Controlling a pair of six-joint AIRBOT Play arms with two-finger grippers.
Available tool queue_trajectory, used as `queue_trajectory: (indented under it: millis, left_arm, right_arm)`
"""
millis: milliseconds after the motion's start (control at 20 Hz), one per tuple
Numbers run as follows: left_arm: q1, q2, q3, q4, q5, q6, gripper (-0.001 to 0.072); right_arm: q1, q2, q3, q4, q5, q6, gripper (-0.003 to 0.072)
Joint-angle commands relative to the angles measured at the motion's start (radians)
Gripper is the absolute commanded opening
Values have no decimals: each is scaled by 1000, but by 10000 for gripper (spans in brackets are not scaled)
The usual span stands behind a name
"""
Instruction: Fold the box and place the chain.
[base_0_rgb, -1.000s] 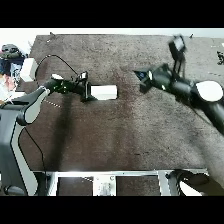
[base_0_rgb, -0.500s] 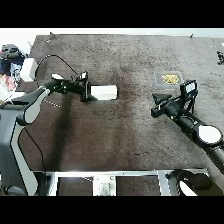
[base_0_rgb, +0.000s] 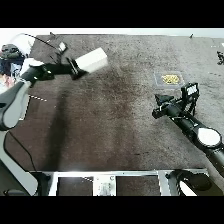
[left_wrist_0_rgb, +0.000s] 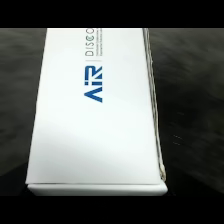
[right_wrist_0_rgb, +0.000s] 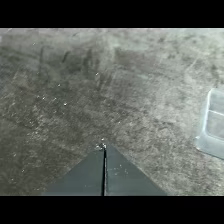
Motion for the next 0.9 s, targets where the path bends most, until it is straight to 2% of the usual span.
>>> queue_trajectory:
  millis: [0, 100, 150, 350, 450, 550, 850]
  left_arm:
    - [82, 114, -18, 62, 363, -310, 4]
    - [108, 157, -51, 211, 576, -481, 5]
    - [116, 162, -63, 283, 639, -565, 4]
    - [129, 143, -122, 526, 734, -813, 4]
    - [129, 131, -175, 556, 826, -897, 5]
    - [129, 107, -206, 556, 845, -905, 5]
    - [125, 16, -207, 556, 834, -905, 5]
  right_arm:
    - [0, 1, -1, 0, -20, 0, 9]
    - [0, 1, -1, 0, -23, 0, 9]
    - [0, 1, -1, 0, -23, 0, 9]
    - [0, 1, -1, 0, -23, 0, 9]
    - [0, 1, -1, 0, -34, 0, 9]
    - [0, 1, -1, 0, -42, 0, 9]
    - [0, 1, -1, 0, -61, 0, 9]
